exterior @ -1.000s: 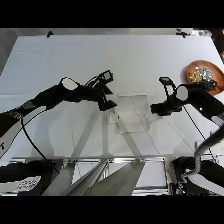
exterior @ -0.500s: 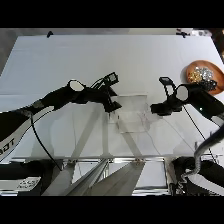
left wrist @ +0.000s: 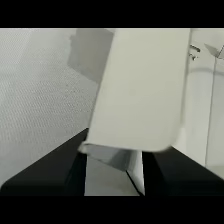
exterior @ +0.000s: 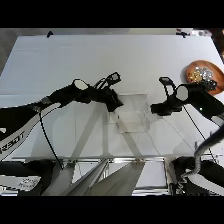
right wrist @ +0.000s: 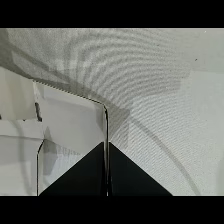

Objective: Fold the box and place the chain.

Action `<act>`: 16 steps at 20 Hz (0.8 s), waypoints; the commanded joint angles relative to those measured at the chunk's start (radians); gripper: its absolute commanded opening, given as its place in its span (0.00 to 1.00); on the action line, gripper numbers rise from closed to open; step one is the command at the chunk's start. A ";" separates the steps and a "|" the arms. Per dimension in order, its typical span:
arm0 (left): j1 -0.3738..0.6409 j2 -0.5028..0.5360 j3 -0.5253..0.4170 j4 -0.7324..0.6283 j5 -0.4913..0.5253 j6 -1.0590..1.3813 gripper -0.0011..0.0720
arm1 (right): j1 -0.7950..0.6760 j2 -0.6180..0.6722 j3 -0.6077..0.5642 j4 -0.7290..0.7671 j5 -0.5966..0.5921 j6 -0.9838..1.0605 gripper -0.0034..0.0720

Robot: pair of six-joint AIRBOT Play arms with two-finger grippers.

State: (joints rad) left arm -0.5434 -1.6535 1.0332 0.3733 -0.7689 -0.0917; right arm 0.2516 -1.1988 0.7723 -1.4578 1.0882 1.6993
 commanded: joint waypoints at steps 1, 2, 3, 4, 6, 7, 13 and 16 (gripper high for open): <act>-0.001 -0.003 0.002 0.002 -0.006 0.002 0.44 | 0.000 0.000 0.001 0.000 0.000 0.000 0.05; -0.003 -0.003 0.002 0.002 -0.006 0.013 0.33 | 0.000 0.000 0.001 0.000 0.000 0.000 0.05; -0.009 -0.003 0.002 0.002 -0.006 0.035 0.25 | 0.000 0.000 0.001 0.000 0.001 0.000 0.05; -0.017 -0.003 0.002 0.002 -0.006 0.072 0.17 | 0.000 0.000 0.001 0.000 0.000 0.000 0.05; -0.039 -0.003 0.002 0.002 -0.006 0.160 0.03 | 0.000 0.000 0.001 0.001 0.001 0.000 0.05; -0.047 -0.003 0.002 0.002 -0.006 0.194 0.03 | 0.000 0.000 0.001 0.001 0.002 0.000 0.05; -0.053 0.019 0.002 0.006 -0.021 0.198 0.03 | 0.000 0.062 0.003 0.003 0.005 -0.059 0.32; -0.058 0.064 0.002 0.075 -0.036 0.197 0.02 | 0.000 0.155 0.003 -0.005 0.060 -0.078 0.43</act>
